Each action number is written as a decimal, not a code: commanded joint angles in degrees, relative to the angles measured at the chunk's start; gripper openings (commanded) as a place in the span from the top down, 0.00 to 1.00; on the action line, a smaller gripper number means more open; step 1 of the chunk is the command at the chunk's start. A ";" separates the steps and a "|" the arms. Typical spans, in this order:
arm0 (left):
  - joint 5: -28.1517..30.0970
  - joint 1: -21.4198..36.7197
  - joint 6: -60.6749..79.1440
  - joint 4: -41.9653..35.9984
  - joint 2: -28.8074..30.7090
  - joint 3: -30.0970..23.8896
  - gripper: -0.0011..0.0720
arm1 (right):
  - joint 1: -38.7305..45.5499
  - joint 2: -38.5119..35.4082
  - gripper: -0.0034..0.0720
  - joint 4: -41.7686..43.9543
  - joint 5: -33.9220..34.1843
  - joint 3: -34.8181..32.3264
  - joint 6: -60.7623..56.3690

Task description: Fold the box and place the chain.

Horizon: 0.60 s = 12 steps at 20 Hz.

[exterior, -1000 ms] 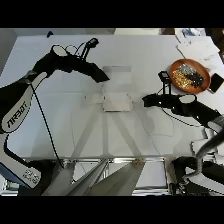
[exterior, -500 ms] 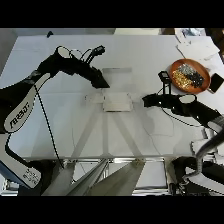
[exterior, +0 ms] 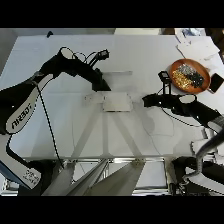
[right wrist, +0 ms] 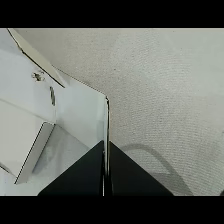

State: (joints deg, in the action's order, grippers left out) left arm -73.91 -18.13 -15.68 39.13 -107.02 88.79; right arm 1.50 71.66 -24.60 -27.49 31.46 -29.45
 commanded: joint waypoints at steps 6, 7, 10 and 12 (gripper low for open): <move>4.66 -0.79 1.81 4.55 -0.74 0.02 0.98 | 0.02 -0.04 0.94 0.00 0.00 0.04 -0.02; 4.61 -0.79 1.77 4.33 -0.94 0.02 0.97 | 0.02 -0.04 0.94 -0.02 0.00 0.02 -0.02; 4.48 -0.79 1.77 4.22 -1.18 0.02 0.97 | 0.02 -0.04 0.94 0.00 0.00 0.02 -0.02; 4.48 -0.79 1.77 4.22 -1.18 0.02 0.97 | 0.02 -0.04 0.94 0.00 0.00 0.02 -0.02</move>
State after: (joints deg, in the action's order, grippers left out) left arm -69.67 -18.87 -13.89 43.09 -108.05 88.82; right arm 1.50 71.66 -24.56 -27.38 31.48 -29.45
